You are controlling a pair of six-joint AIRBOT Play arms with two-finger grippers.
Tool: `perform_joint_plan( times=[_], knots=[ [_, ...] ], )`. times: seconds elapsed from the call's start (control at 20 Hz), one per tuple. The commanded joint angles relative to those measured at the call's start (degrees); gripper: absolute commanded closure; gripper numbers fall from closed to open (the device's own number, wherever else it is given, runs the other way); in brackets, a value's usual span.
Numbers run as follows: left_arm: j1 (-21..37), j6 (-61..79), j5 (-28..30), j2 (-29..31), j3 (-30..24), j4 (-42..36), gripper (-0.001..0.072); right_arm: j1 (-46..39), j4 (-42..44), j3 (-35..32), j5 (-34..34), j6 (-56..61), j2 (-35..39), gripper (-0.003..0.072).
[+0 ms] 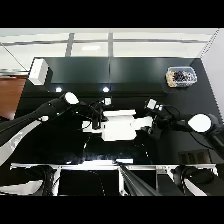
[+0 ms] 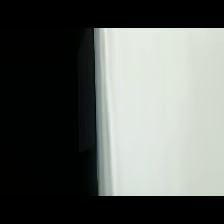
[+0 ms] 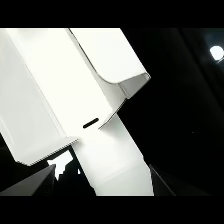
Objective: Fold the box and place the chain.
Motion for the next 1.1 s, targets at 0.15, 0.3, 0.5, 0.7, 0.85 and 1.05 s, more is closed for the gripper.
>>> perform_joint_plan(
  times=[0.15, 0.3, 0.5, 0.7, 0.85, 1.05],
  knots=[
    [0.02, 1.9, -1.27, -0.52, 0.0, -0.2, 0.0683, 3.56, -3.82, -0.22, -0.81, -6.12, -7.41, 0.0006],
    [0.02, 3.26, -1.53, -0.68, -0.02, -0.22, 0.0684, 3.56, -5.29, -0.22, -0.46, -6.88, -9.05, 0.0007],
    [0.02, 4.68, -1.53, -0.85, -0.04, -0.17, 0.0684, 3.56, -5.2, -0.24, 0.46, -10.12, -9.18, 0.0007],
    [0.02, 4.9, -1.49, -1.57, -0.04, -0.17, 0.0684, 3.56, -4.31, -0.9, 0.24, -10.16, -9.2, 0.0006],
    [0.02, 5.05, -1.33, -1.57, -0.02, -0.17, 0.0684, 3.69, -1.77, -2.14, 0.04, -11.5, -9.22, 0.0006],
    [0.02, 5.05, -1.31, -1.57, -0.02, -0.2, 0.0684, 6.84, -0.44, -3.02, -3.32, -12.87, -9.7, 0.0006]
  ],
)
